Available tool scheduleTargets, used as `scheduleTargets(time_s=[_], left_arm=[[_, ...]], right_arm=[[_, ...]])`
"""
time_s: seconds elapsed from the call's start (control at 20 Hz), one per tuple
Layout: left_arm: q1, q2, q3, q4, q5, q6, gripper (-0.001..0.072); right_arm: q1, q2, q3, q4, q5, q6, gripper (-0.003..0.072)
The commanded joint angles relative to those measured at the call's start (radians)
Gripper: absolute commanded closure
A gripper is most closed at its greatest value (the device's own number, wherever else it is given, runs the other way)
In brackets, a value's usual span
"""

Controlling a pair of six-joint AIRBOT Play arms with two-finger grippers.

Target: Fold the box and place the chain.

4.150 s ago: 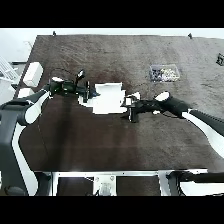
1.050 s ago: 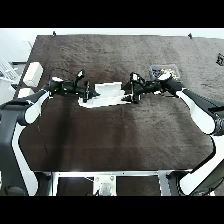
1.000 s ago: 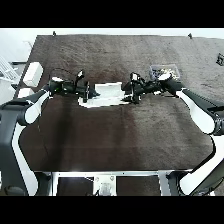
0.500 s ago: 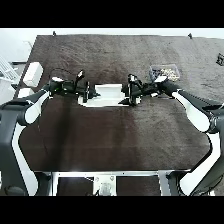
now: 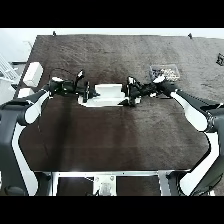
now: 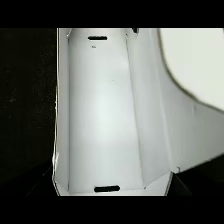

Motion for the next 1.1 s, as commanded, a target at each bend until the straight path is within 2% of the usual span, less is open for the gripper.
scheduleTargets(time_s=[0.0,0.55,1.05], left_arm=[[0.0,0.0,0.0,0.0,0.002,0.0,0.0686],[0.0,0.0,0.0,0.0,0.003,0.0,0.0686],[0.0,0.0,0.0,0.0,0.003,0.0,0.0686]], right_arm=[[0.006,-0.013,0.008,0.001,0.003,-0.015,0.0003],[0.026,-0.079,0.081,0.002,0.048,-0.033,0.0003],[0.023,-0.079,0.08,0.034,0.072,-0.021,0.0004]])
